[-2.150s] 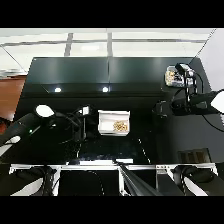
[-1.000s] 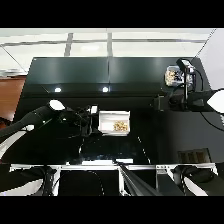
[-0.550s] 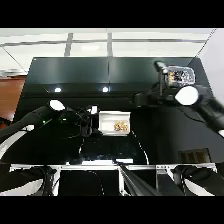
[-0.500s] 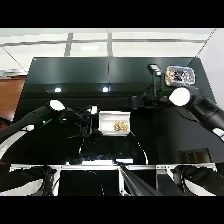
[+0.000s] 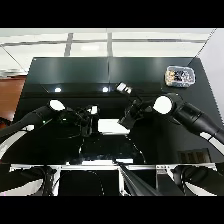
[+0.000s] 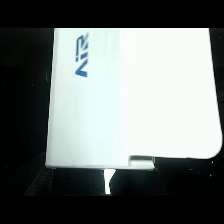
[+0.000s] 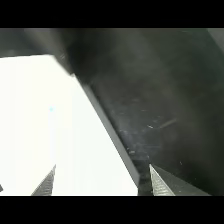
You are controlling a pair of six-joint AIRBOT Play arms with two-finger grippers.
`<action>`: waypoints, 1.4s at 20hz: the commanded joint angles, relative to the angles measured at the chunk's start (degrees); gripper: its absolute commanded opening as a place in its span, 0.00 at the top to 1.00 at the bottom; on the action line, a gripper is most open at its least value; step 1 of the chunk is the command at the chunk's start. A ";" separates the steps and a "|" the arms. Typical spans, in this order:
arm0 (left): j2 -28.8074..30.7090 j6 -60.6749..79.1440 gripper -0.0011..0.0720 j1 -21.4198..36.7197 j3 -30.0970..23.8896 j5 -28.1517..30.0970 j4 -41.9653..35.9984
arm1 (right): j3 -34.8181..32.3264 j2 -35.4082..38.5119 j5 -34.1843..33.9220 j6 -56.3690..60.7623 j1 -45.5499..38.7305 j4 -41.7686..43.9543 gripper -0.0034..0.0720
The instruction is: Fold the box and place the chain.
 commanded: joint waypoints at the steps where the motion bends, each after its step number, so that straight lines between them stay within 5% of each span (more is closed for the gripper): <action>1: -0.02 0.00 0.46 -0.04 0.04 0.04 0.00 | -0.02 -0.11 2.16 -15.34 1.62 0.13 0.00; 14: -0.02 -0.02 0.45 -0.07 0.04 0.04 0.02 | -0.13 -1.97 3.08 -24.39 1.53 1.55 0.00; 16: -0.02 -0.02 0.46 -0.07 0.04 0.04 0.02 | -0.13 -1.97 3.13 -25.03 1.51 1.66 0.34; 19: -0.02 -0.02 0.46 -0.07 0.04 0.04 0.02 | -0.13 -1.95 3.50 -25.00 1.49 1.66 0.63; 28: -0.02 -0.02 0.45 -0.07 0.04 0.04 0.02 | 0.00 -0.55 4.70 -24.74 1.46 1.64 0.64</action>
